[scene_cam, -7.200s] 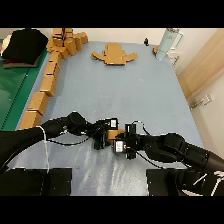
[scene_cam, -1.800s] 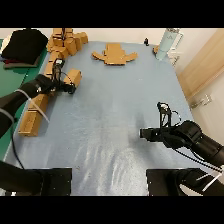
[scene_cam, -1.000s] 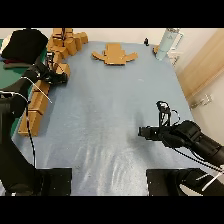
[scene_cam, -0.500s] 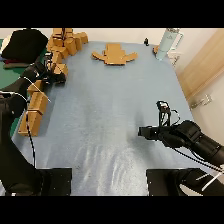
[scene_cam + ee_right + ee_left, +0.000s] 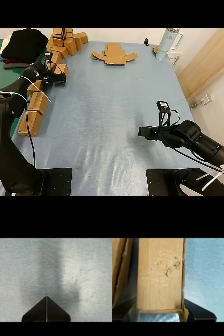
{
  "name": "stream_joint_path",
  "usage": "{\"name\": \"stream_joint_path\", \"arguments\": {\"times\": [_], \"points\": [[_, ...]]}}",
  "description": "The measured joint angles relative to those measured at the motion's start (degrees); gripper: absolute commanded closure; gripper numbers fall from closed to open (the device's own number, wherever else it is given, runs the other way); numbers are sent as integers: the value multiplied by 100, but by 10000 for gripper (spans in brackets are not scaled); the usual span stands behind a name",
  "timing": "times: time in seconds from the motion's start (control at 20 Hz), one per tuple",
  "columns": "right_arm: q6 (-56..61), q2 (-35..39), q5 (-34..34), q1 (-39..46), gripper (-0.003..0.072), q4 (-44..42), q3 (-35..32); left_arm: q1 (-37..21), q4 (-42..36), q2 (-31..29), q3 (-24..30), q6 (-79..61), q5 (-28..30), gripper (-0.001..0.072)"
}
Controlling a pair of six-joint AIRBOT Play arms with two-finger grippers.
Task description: Fold the box.
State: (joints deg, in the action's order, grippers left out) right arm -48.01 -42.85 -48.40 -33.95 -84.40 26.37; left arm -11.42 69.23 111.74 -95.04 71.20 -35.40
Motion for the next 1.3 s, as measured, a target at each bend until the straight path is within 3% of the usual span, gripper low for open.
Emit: {"name": "stream_joint_path", "arguments": {"times": [0.15,0.4,0.45,0.5,0.55,0.8,0.95,1.05,1.15,1.3], "points": [[0,0,0,0,680,0,-2,-37,17,-87,-31,61,-404,7],[0,0,7,0,681,2,0,-125,13,-232,-595,85,-1816,8],[-2,0,28,0,681,2,0,-122,-4,-247,-782,85,-2159,64],[0,-2,48,0,681,7,0,-105,-20,-258,-957,90,-2455,551],[-2,-2,72,0,681,7,0,-94,-72,-258,-1143,120,-2796,698],[0,-55,111,4,681,2,92,61,-387,-374,-1803,208,-4113,702],[-50,-297,4,192,681,-33,422,280,-463,-758,-1698,219,-4433,703],[-372,-586,-114,450,681,-214,774,490,-448,-1239,-1279,229,-4426,703],[-844,-964,-273,728,681,-442,1213,726,-385,-1930,-511,227,-4212,703],[-1449,-1554,-494,964,681,-754,1919,1095,-345,-3263,1209,192,-3589,702]]}}
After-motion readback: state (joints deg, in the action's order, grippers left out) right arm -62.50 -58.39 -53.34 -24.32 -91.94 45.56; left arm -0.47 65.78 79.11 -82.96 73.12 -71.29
